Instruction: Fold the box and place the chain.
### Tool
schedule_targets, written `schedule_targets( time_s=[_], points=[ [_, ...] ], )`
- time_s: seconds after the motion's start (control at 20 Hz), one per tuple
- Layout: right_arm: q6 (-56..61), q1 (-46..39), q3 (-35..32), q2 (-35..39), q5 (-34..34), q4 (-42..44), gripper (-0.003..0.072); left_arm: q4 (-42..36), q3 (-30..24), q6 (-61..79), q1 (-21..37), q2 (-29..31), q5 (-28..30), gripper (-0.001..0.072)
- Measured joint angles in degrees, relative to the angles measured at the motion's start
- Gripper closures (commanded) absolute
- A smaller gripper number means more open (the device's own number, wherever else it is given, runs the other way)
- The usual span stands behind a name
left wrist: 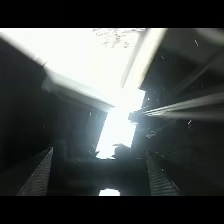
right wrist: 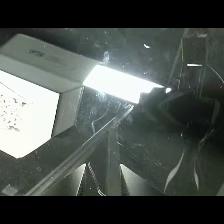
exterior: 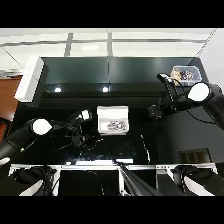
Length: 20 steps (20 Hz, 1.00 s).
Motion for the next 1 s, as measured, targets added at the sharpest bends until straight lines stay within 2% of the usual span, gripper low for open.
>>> schedule_targets(
  time_s=[0.15,0.3,0.45,0.65,1.0],
  points=[
    [1.2,0.0,0.0,0.0,0.2,0.0,0.0424,-3.2,2.2,12.7,1.4,-5.3,-1.3,-0.0002],
    [2.1,0.0,0.0,0.0,0.2,0.3,0.0425,-12.0,4.2,23.0,5.0,-11.0,-2.8,-0.0002],
    [2.5,0.0,0.0,0.0,0.3,0.8,0.0425,-17.3,5.0,32.6,8.3,-15.0,-6.1,-0.0001],
    [2.7,0.0,0.0,0.0,0.1,1.2,0.0425,-22.3,5.6,39.8,9.1,-16.9,-7.6,-0.0001],
    [2.9,0.0,0.0,0.0,-1.1,1.3,0.0425,-23.1,6.2,42.1,6.8,-18.1,-6.8,-0.0001]
  ],
)
